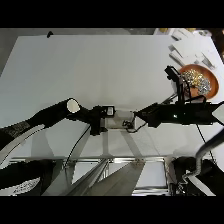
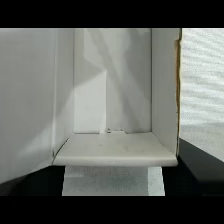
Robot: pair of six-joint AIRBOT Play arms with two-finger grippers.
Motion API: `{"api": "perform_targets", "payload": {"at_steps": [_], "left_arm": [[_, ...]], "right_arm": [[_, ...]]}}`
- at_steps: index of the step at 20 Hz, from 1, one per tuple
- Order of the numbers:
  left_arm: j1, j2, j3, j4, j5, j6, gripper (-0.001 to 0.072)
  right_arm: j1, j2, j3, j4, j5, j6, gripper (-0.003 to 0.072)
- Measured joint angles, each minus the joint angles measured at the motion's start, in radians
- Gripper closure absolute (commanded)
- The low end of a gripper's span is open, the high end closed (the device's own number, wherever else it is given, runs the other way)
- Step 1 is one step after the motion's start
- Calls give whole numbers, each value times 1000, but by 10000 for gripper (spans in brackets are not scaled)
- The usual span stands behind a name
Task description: Fold the box and place the chain.
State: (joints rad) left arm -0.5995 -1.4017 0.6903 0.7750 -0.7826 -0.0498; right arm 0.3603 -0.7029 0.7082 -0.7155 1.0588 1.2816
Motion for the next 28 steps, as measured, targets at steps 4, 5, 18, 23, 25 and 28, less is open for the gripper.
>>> {"api": "perform_targets", "payload": {"at_steps": [4, 5, 18, 23, 25, 28], "left_arm": [[0, 0, 0, 0, 0, 0, 576], [0, 0, 0, 0, 0, 0, 576], [0, 0, 0, 0, 0, 0, 576], [0, 0, 0, 0, 0, 0, 576], [0, 0, 0, 0, 0, 0, 576], [0, 0, 0, 0, 0, 0, 576]], "right_arm": [[108, 8, 0, 39, -36, -22, 670], [142, 8, 0, 20, -60, -20, 670], [271, -161, 2, -284, -280, 151, 519], [196, -178, 82, -309, -231, 148, 476], [127, -180, 130, -348, -185, 139, 669], [16, -193, 162, -465, -128, 167, 669]]}}
